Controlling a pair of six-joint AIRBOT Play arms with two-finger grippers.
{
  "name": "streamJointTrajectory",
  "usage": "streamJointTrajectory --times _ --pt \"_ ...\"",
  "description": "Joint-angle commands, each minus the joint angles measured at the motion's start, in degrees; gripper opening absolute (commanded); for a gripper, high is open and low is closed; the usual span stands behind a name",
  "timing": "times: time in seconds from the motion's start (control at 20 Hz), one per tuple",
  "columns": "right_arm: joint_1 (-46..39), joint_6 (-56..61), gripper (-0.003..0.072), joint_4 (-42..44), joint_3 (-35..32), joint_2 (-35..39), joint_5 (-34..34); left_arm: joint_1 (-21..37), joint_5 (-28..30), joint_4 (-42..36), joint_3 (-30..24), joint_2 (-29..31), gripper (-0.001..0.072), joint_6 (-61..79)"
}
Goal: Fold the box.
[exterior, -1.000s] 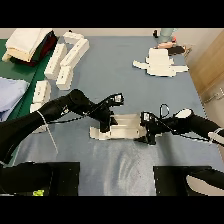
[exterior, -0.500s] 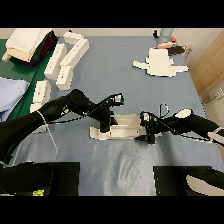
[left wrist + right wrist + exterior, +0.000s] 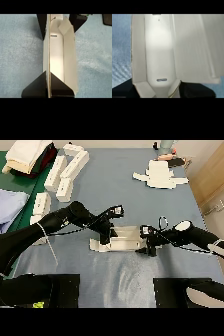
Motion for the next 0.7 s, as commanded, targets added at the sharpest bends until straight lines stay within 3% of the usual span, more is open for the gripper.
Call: streamJointTrajectory --times 0.0,0.4,0.55,0.65 --pt "0.09 0.11 0.0654 0.02 0.11 0.00 0.15 0.00 -0.02 0.02 0.04 0.02 0.0017 0.02" --pt "0.09 0.11 0.0647 0.59 0.79 0.13 0.96 0.00 -0.02 0.02 0.04 0.02 0.0017 0.02" --pt "0.09 0.17 0.0588 0.61 0.96 0.13 1.66 0.00 -0.02 0.02 0.04 0.02 0.0017 0.02" --pt "0.09 0.17 0.0589 0.98 1.05 0.13 2.08 0.00 -0.02 0.02 0.04 0.02 0.0017 0.02"
